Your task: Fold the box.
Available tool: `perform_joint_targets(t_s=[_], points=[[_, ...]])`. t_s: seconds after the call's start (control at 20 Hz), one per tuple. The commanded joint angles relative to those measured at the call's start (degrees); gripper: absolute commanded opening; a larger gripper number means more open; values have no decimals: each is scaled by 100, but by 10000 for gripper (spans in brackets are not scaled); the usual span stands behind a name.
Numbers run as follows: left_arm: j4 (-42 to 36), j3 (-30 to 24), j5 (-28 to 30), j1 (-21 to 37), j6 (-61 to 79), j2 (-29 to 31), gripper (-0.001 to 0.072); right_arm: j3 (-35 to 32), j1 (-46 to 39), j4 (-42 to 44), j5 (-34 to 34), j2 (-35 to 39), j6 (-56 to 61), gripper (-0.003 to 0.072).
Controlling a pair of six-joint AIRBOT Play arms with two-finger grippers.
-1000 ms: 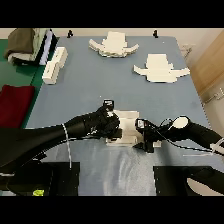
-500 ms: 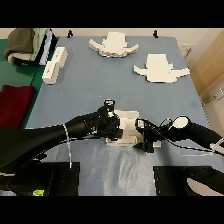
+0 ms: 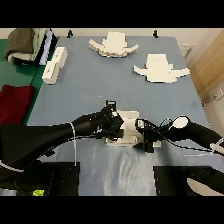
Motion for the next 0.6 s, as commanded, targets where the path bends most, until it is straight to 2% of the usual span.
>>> perform_joint_targets(t_s=[0.0, 0.1, 0.15, 0.25, 0.3, 0.4, 0.55], points=[[50, 33, -181, -46, -2, -61, 282, 2, 0, 2, 0, 0, 0, 550], [118, 35, -98, -114, -15, -74, 275, 2, 0, 2, 0, 0, 0, 550], [181, 35, -109, -146, -63, -87, 227, 2, 0, 2, 2, 0, 0, 550], [260, 35, -109, -201, -203, -111, 223, 2, 0, 2, 0, 0, 0, 550], [282, 35, -109, -216, -238, -122, 84, 2, 0, 2, 0, 0, 0, 551], [302, 35, -96, -249, -267, -129, 16, 2, 0, 2, 0, 0, 0, 550], [302, 35, -111, -249, -273, -127, 16, 2, 0, 2, 0, 0, 0, 551]])
